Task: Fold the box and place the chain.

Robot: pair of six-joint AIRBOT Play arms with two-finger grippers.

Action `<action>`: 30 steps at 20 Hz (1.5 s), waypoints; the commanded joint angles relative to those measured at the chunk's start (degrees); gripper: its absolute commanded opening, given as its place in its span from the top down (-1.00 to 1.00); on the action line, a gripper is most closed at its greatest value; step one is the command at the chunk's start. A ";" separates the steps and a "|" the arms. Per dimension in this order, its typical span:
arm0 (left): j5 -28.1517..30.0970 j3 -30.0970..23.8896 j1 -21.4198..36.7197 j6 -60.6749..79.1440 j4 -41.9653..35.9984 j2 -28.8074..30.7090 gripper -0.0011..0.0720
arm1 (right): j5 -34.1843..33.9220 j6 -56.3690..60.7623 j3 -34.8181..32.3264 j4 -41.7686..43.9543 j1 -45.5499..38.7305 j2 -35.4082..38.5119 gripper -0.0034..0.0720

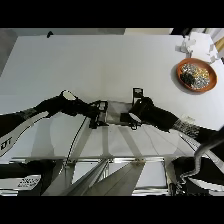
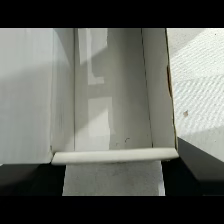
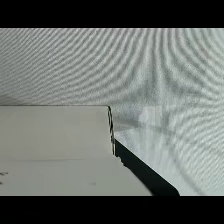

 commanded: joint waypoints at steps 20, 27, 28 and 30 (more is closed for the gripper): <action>0.13 0.02 0.00 0.04 -0.04 -0.04 0.22 | 1.75 -0.04 -0.48 -3.15 -0.02 1.31 0.50; 0.13 0.02 0.00 0.04 -0.04 -0.04 0.22 | 0.63 -0.26 -0.52 -2.71 -0.02 1.09 0.70; 0.13 0.02 0.00 0.04 -0.04 -0.04 0.22 | 0.63 -0.26 -0.52 -2.64 -0.02 1.09 0.58; 0.13 0.02 0.00 0.04 -0.07 -0.04 0.22 | 0.61 -0.28 -1.01 -2.05 -0.02 1.09 0.54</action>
